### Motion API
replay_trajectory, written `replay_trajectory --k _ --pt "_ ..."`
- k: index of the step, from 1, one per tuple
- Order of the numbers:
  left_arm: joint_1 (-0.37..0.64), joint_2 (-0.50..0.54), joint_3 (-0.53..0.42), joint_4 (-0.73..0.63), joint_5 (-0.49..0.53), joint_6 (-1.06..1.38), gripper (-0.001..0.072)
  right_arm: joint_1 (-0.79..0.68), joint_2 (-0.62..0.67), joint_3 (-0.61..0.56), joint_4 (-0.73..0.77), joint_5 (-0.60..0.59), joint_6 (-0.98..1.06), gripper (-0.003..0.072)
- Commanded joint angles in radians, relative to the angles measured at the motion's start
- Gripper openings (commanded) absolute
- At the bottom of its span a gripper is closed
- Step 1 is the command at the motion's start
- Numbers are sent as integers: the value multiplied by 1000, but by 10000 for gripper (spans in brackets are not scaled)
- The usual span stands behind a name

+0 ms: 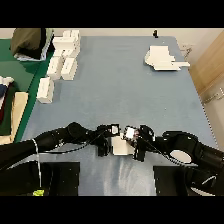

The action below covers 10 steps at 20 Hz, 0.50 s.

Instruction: Fold the box.

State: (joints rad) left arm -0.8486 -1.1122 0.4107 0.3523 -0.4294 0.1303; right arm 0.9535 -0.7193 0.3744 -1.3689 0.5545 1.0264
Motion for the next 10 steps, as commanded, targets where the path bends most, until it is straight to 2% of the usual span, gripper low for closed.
replay_trajectory --k 1,3,4,5,6,7,10 --pt "0 0 0 0 0 0 465 13 12 -10 -44 -23 -7 2" --pt "0 0 0 0 0 0 465 13 45 -10 -44 -43 -26 149" --pt "0 0 0 0 0 0 465 13 69 -10 -36 -48 -43 179" --pt "0 0 0 0 0 0 465 14 95 -10 -25 -48 -63 251" --pt "0 0 0 0 0 0 465 15 114 -10 -15 -46 -83 362" --pt "0 0 0 0 0 0 465 15 125 -10 -10 -38 -103 413" --pt "0 0 0 0 0 0 465 15 122 -10 7 5 -156 416"
